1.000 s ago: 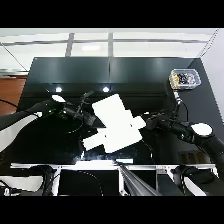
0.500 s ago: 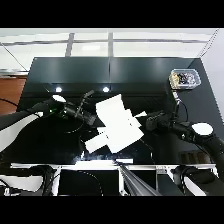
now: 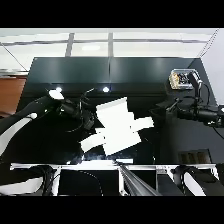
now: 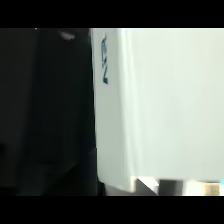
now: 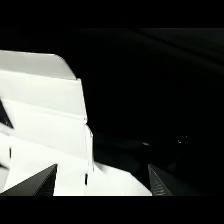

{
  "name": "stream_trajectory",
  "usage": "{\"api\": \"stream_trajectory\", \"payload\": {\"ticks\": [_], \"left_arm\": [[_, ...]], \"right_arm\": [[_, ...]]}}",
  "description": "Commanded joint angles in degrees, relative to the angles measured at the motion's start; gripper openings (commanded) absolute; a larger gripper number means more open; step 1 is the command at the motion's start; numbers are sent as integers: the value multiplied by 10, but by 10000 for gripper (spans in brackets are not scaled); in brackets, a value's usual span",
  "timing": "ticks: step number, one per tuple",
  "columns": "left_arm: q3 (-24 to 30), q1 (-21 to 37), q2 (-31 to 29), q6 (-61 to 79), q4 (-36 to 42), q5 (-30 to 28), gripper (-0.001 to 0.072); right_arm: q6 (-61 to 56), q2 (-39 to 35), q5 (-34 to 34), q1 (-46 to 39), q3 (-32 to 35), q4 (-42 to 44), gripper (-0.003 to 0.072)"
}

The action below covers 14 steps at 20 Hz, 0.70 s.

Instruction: Fold the box and place the chain.

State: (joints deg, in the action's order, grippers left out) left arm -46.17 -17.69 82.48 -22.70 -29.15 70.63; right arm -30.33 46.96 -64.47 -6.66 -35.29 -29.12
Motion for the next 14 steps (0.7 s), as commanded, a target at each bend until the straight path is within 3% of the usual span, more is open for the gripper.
{"api": "stream_trajectory", "payload": {"ticks": [1,4,7,12,14], "left_arm": [[38,-43,-85,126,-19,-147,23],[54,-66,-95,250,-45,-208,24],[54,-80,-88,260,-78,-246,25],[55,-85,-66,260,-79,-217,26],[55,-95,-57,264,-97,-207,26]], "right_arm": [[23,0,-60,-7,-19,-91,650],[47,1,-55,49,-17,-172,650],[56,1,-11,112,1,-191,650],[103,1,90,201,64,-192,650],[107,1,99,218,78,-194,650]]}}
